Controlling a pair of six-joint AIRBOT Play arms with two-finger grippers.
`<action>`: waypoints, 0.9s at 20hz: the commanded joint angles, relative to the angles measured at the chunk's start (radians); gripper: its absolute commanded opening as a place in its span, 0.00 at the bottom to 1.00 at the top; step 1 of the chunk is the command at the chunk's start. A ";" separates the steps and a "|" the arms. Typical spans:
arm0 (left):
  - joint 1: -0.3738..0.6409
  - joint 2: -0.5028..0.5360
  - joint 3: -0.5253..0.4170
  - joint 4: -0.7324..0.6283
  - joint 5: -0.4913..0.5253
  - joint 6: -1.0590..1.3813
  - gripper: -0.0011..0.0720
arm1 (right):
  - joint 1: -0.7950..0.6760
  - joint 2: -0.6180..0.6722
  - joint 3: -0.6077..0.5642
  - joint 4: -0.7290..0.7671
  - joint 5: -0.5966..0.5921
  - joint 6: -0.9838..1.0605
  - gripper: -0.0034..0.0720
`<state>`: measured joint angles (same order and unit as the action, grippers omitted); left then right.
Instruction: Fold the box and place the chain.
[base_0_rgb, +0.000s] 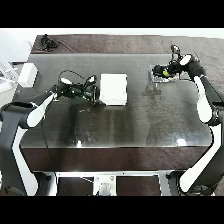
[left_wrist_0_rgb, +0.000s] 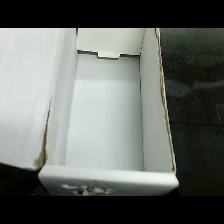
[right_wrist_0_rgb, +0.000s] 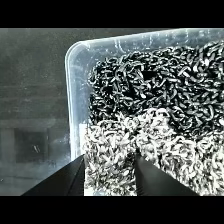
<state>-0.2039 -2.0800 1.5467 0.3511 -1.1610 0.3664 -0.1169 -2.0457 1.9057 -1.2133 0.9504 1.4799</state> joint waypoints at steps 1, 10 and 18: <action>0.001 0.000 0.000 0.000 0.000 0.000 0.67 | 0.003 -0.026 0.000 -0.002 0.037 -0.004 0.43; 0.001 0.000 0.000 0.000 0.000 0.000 0.67 | 0.017 0.069 0.110 -0.037 0.118 0.031 0.05; 0.001 0.000 0.000 0.000 0.000 0.000 0.67 | 0.115 0.396 0.110 -0.254 0.200 0.057 0.05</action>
<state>-0.2039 -2.0796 1.5467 0.3511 -1.1614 0.3664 -0.0391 -1.7622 2.0132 -1.3907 1.1267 1.5314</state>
